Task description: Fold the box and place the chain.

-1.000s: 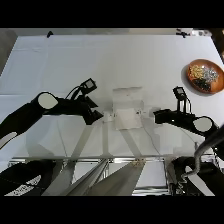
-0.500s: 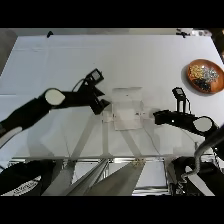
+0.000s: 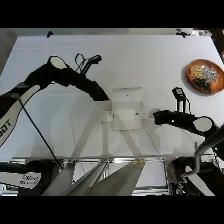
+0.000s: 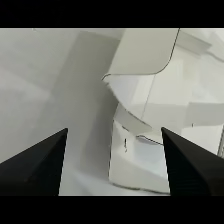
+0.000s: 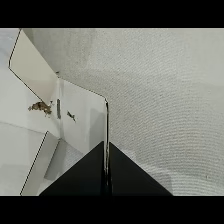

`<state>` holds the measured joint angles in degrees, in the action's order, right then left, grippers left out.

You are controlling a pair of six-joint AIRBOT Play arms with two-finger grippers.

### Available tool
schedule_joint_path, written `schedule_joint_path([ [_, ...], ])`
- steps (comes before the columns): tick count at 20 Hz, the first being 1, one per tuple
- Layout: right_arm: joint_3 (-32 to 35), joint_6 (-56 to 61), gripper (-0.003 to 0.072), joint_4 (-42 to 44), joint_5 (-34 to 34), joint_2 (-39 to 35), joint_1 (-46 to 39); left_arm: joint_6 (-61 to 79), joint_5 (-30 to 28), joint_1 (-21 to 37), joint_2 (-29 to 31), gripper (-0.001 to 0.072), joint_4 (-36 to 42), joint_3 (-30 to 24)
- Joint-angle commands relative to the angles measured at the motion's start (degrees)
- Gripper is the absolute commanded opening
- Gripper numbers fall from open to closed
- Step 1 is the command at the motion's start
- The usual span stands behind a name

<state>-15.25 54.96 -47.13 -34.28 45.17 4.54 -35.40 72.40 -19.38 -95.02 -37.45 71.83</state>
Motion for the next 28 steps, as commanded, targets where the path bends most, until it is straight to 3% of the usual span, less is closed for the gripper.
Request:
schedule_joint_path([
  [1,0.02,0.02,0.001,0.0,-0.02,-0.02,0.04,5.05,-1.05,-4.55,-3.78,0.0646,-1.14,1.88],
  [6,0.02,0.04,0.001,0.02,-0.04,-0.02,0.04,8.48,-5.22,-8.5,-3.8,0.0646,-1.07,1.88],
  [9,0.02,0.04,0.001,0.02,-0.72,-0.02,0.04,8.92,-9.22,-8.63,-4.15,0.0645,-0.5,1.88],
  [13,0.02,0.04,0.001,0.02,-0.85,-0.02,0.04,9.81,-9.94,-8.66,-5.86,0.062,0.74,1.88],
  [16,0.02,0.04,0.001,0.02,-0.85,-0.02,0.04,10.99,-9.46,-8.7,-7.15,0.0538,1.05,1.86],
  [18,0.02,0.04,0.001,0.0,-0.83,-0.02,0.04,11.04,-9.2,-8.68,-7.28,0.0376,0.98,1.88],
  [20,0.02,0.04,0.001,0.02,-0.83,-0.02,0.04,13.4,-8.57,-8.63,-7.26,0.0145,0.96,1.86],
  [22,0.02,0.02,0.0011,0.0,-0.83,-0.02,0.04,16.46,-7.19,-8.63,-7.15,0.0008,0.94,1.88],
  [24,0.02,0.07,0.0034,0.22,-0.85,-0.07,0.04,17.44,-6.6,-8.63,-6.1,0.0007,0.02,1.86],
  [28,-0.48,0.07,0.034,3.02,-2.51,-1.62,0.04,17.64,-6.08,-8.57,-0.63,0.0005,-6.14,1.86],
])
